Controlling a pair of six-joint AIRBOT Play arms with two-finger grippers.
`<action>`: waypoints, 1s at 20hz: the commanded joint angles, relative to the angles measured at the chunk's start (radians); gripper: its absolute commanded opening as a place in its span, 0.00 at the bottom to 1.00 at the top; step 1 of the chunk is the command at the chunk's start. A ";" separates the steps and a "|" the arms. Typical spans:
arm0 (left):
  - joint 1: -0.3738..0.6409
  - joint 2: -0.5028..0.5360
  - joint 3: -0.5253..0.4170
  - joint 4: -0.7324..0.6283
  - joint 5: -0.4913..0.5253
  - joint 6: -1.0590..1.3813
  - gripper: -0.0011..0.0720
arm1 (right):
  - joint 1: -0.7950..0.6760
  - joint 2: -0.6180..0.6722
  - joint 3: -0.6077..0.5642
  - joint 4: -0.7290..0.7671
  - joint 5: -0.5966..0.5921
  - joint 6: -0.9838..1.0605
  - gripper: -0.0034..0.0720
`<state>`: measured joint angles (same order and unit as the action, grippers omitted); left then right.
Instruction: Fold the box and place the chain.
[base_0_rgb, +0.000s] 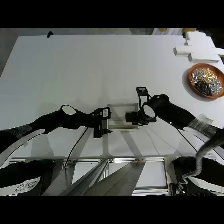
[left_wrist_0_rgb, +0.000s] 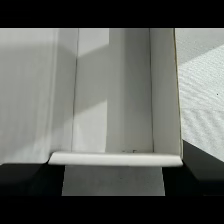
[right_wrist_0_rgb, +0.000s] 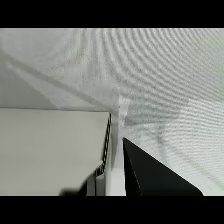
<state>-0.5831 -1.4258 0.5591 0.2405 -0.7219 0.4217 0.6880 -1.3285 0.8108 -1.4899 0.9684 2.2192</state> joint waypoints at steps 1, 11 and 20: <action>0.000 0.000 0.000 0.000 0.000 0.000 0.20 | 0.022 -0.041 0.011 0.002 0.027 0.005 0.36; 0.000 0.000 0.000 0.000 0.000 0.000 0.20 | 0.021 -0.047 0.011 -0.003 0.026 -0.030 0.07; 0.000 0.000 0.000 0.000 0.000 0.000 0.20 | 0.021 0.105 0.012 -0.011 0.151 -0.350 0.51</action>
<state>-0.5831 -1.4258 0.5591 0.2409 -0.7227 0.4217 0.7090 -1.2827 0.8219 -1.5005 1.0264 2.0468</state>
